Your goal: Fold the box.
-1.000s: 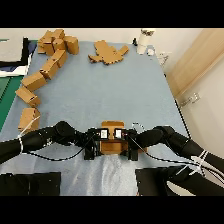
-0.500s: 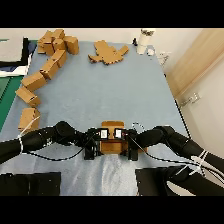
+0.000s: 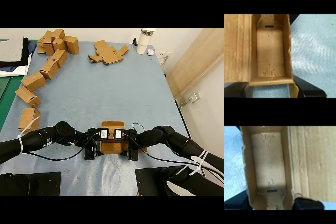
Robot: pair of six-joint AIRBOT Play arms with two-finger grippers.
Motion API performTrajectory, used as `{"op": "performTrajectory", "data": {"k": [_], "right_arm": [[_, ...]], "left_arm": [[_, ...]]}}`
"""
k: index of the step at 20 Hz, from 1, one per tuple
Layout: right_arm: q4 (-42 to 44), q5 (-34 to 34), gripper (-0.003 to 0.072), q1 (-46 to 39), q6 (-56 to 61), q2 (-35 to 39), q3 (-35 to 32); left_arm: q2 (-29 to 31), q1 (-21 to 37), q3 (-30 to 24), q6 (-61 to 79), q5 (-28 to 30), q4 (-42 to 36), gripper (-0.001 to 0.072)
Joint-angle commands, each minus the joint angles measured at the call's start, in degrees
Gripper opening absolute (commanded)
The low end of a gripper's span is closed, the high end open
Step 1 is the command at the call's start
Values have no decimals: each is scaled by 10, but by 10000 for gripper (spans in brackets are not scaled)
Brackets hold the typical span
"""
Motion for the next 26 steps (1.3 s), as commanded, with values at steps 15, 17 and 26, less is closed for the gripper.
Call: {"op": "performTrajectory", "data": {"k": [15,17,26], "right_arm": [[-113,-87,720,0,124,21,42],[-136,-97,720,0,144,51,48],[-43,-107,720,0,356,171,50]], "left_arm": [[0,0,0,0,0,0,477],[0,0,1,0,0,0,477],[0,0,1,0,0,0,477]]}}
